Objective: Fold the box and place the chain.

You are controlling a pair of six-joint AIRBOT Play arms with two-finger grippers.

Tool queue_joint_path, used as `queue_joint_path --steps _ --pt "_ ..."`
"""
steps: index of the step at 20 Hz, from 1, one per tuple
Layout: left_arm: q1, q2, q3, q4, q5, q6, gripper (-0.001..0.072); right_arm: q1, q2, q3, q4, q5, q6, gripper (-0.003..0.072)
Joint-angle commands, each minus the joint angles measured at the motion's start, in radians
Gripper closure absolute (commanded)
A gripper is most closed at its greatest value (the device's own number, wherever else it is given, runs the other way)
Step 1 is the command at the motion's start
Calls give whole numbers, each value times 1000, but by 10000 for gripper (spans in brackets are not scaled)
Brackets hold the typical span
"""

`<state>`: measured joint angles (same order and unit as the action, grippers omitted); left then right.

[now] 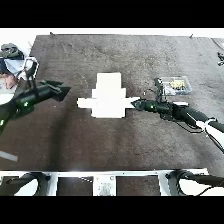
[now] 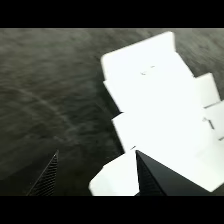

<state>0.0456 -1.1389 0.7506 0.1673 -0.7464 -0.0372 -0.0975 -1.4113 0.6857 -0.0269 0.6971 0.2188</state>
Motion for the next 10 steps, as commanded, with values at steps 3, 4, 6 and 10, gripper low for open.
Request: queue_joint_path --steps 3,4,6,10 --pt "-3 -388 414 195 -333 -240 163 1 0 2 -21 -42 -9 702" --pt "-14 -443 491 245 -359 -291 163 1 0 2 -22 -42 -18 702" --pt "-58 -545 640 371 -400 -391 162 1 0 2 -21 -40 -18 702" --pt "-128 -725 867 435 -454 -494 163 1 0 2 -21 -40 -18 702"
